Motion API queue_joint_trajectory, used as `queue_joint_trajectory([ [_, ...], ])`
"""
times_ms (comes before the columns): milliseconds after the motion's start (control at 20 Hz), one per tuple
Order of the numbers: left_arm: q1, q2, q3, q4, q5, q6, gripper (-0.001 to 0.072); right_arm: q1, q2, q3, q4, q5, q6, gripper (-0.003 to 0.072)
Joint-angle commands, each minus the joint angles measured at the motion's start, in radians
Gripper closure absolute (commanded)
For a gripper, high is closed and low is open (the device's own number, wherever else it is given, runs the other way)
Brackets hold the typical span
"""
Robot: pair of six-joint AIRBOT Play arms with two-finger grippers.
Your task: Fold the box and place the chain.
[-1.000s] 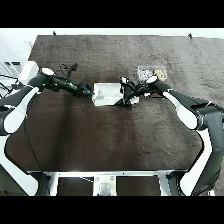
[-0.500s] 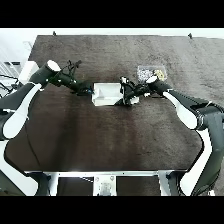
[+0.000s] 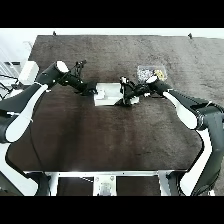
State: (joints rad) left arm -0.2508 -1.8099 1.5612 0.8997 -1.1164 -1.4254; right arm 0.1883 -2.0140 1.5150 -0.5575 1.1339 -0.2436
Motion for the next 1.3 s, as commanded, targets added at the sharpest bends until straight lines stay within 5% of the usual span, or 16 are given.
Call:
queue_joint_trajectory([
  [0,-0.011,0.001,0.001,0.046,0.016,-0.100,0.0391,0.000,0.000,0.000,0.000,0.000,0.000,0.0190],
  [300,-0.080,0.001,0.021,0.236,0.031,-0.279,0.0391,0.000,0.000,0.000,0.000,0.001,0.000,0.0189],
  [850,-0.149,0.000,0.022,0.352,0.060,-0.433,0.0391,0.000,0.000,0.000,0.000,0.000,0.000,0.0190],
  [1250,-0.160,-0.054,0.146,0.460,-0.076,-0.489,0.0411,0.000,0.000,0.000,0.000,0.000,0.000,0.0189],
])
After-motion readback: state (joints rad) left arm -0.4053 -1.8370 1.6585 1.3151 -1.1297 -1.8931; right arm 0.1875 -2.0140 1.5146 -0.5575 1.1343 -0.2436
